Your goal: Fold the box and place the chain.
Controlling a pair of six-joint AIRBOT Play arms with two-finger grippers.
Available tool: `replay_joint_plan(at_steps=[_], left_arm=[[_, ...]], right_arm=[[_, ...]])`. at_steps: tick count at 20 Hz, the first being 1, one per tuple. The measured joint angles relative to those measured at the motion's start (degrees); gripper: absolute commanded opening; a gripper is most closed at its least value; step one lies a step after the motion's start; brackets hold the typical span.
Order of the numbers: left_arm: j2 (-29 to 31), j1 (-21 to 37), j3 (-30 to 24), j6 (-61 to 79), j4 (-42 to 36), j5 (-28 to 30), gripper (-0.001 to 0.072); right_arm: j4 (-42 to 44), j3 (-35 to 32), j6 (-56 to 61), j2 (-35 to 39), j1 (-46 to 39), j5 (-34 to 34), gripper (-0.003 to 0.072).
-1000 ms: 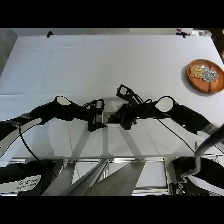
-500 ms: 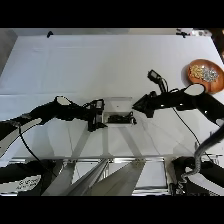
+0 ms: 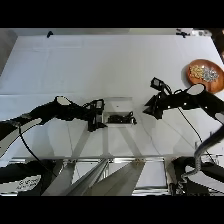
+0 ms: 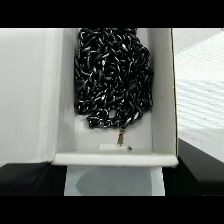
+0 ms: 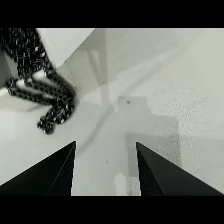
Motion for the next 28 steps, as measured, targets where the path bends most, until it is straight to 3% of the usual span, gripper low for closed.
replay_joint_plan(at_steps=[5,11,21,23,25,28], left_arm=[[0.0,0.0,0.0,0.0,0.0,0.0,0.0276],[0.0,0.0,0.0,0.0,0.0,0.0,0.0276],[0.0,0.0,0.0,0.0,0.0,0.0,0.0276],[0.0,0.0,0.0,0.0,0.0,0.0,0.0276],[0.0,0.0,0.0,0.0,0.0,0.0,0.0276],[0.0,0.0,0.0,0.0,0.0,0.0,0.0276]], right_arm=[[-2.9,0.0,-7.0,-1.4,4.1,-2.0,0.0421],[0.3,0.0,-12.9,-2.5,9.3,-3.9,0.0414],[0.6,0.0,-15.0,-4.6,12.9,-4.5,0.041],[0.4,0.0,-15.1,-5.0,13.7,-4.8,0.0394],[0.2,0.0,-15.1,-5.3,14.1,-5.1,0.0306],[0.1,0.0,-15.1,-5.5,14.3,-5.4,0.0267]])
